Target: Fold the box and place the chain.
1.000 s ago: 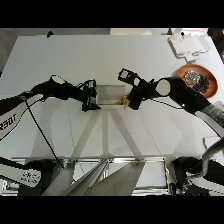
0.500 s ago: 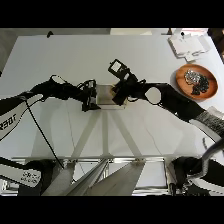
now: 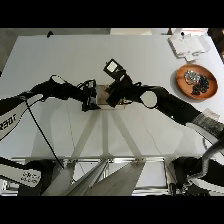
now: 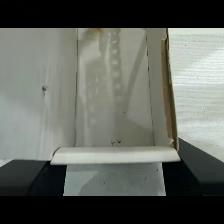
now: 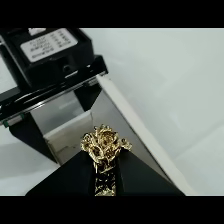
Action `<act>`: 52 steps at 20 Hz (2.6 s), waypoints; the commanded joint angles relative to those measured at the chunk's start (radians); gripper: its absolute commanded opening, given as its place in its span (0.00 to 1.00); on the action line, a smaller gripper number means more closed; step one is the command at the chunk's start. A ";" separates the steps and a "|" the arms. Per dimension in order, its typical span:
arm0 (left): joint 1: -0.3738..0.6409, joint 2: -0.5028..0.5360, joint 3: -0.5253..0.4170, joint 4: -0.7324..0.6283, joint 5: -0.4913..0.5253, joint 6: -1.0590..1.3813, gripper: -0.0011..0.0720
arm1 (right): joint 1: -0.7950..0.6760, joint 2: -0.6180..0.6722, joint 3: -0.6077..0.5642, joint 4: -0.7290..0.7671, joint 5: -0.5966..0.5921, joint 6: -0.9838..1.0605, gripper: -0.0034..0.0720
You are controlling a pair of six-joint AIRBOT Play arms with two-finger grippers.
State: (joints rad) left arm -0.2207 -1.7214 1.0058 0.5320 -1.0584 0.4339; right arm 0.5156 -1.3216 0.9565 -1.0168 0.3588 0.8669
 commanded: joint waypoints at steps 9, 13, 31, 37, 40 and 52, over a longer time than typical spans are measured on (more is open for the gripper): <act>0.001 0.000 0.000 0.000 0.000 0.000 0.53 | 0.005 -0.100 0.000 0.006 0.094 0.050 0.37; 0.001 0.000 0.000 0.000 0.000 0.000 0.53 | -0.050 0.031 0.000 0.000 0.287 0.014 0.36; 0.001 0.000 0.000 0.000 0.000 0.000 0.53 | -0.384 -0.149 -0.018 0.158 0.552 -0.764 0.69; 0.001 0.000 0.000 0.000 0.000 0.000 0.53 | -0.340 -0.226 -0.018 0.213 0.429 -0.797 0.68; 0.001 0.000 0.000 0.000 0.000 0.000 0.53 | -0.336 -0.230 -0.018 0.206 0.399 -0.796 0.60; 0.001 0.000 0.000 0.000 0.000 0.000 0.53 | -0.336 -0.166 -0.018 0.039 0.272 -0.470 0.06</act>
State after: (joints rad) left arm -0.2203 -1.7214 1.0058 0.5323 -1.0588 0.4339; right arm 0.1787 -1.5211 0.9386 -0.9291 0.6880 0.2539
